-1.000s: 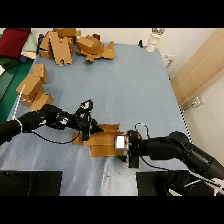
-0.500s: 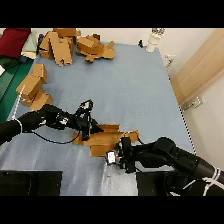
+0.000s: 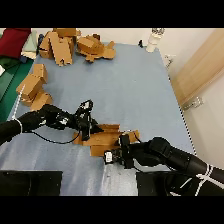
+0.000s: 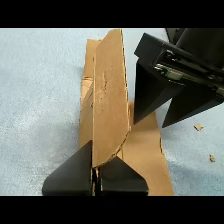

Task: Fold the box.

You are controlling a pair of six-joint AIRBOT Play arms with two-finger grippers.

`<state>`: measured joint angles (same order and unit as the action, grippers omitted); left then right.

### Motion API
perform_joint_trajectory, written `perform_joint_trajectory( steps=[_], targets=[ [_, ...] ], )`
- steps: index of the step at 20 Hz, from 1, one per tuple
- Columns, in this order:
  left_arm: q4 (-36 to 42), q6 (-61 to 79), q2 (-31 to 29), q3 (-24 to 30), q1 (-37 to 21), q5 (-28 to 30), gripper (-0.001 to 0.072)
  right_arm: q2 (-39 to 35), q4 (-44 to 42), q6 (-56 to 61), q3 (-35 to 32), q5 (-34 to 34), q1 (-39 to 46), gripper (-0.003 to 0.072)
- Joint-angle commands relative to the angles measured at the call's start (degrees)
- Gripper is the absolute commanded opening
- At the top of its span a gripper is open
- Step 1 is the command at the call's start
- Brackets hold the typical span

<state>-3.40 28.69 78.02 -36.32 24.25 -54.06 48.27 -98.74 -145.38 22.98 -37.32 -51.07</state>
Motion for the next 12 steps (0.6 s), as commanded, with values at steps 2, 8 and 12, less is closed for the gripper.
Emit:
perform_joint_trajectory(
  steps=[2, 8, 12],
  targets=[
    [0.0, 0.0, 0.0, 0.0, 0.0, 0.0, 0.0013, 1.6, 2.1, 0.9, 0.0, 1.3, 0.0, 0.0532],
    [0.0, 0.0, 0.0, 0.0, 0.0, 0.0, 0.0013, 2.1, 3.0, 2.1, 0.0, 1.3, 0.0, 0.0531],
    [0.0, 0.0, 0.0, 0.0, 0.0, 0.0, 0.0013, 2.0, 3.6, 3.0, 0.0, 1.3, 0.0, 0.0531]
  ],
)
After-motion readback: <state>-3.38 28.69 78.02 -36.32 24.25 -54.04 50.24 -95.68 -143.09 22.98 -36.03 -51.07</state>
